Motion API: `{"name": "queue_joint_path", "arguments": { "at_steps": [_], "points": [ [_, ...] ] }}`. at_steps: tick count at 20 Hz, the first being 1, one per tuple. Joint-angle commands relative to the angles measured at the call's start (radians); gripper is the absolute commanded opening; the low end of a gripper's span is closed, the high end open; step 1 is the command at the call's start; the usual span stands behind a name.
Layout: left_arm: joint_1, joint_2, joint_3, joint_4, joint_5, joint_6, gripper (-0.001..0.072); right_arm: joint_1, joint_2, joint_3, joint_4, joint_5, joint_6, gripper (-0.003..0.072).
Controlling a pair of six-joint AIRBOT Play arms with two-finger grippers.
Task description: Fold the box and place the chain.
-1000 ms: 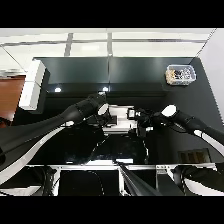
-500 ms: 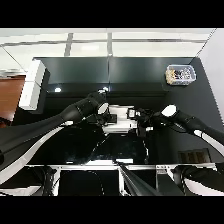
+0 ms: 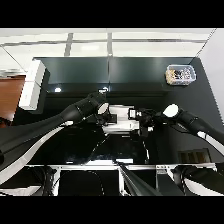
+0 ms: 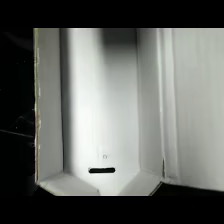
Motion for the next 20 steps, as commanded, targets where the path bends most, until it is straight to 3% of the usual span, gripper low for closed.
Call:
{"name": "queue_joint_path", "arguments": {
  "at_steps": [1,4,5,6,7,8,9,10,16,20],
  "points": [
    [0.001,0.000,0.001,0.000,0.000,0.000,0.0026,0.000,0.060,0.002,-0.126,0.028,0.048,0.0720],
    [0.001,0.000,0.001,-0.004,0.000,0.000,0.0027,0.000,0.064,0.002,-0.155,0.027,0.048,0.0720],
    [0.001,0.000,0.001,-0.004,0.000,0.000,0.0027,0.000,0.064,0.002,-0.153,0.028,0.048,0.0688],
    [0.001,0.000,0.001,-0.003,0.000,0.000,0.0027,0.000,0.064,0.002,-0.149,0.028,0.048,0.0490],
    [0.001,0.000,0.001,-0.003,0.000,-0.001,0.0027,0.000,0.064,0.001,-0.148,0.029,0.048,0.0412],
    [0.001,0.000,0.001,-0.003,0.000,0.000,0.0027,0.000,0.064,0.002,-0.131,0.036,0.048,0.0406],
    [0.001,0.000,0.001,-0.003,0.000,0.000,0.0027,0.000,0.064,0.002,-0.100,0.054,0.048,0.0187],
    [0.001,0.000,0.001,-0.003,0.000,0.000,0.0027,0.001,0.064,0.001,-0.068,0.068,0.048,0.0130],
    [0.001,0.000,0.001,-0.003,0.002,0.000,0.0027,0.035,0.016,-0.002,0.123,0.036,0.047,0.0128],
    [0.001,0.000,0.001,-0.003,0.002,-0.001,0.0027,0.039,-0.012,-0.002,0.134,0.008,0.050,0.0128]
  ]
}}
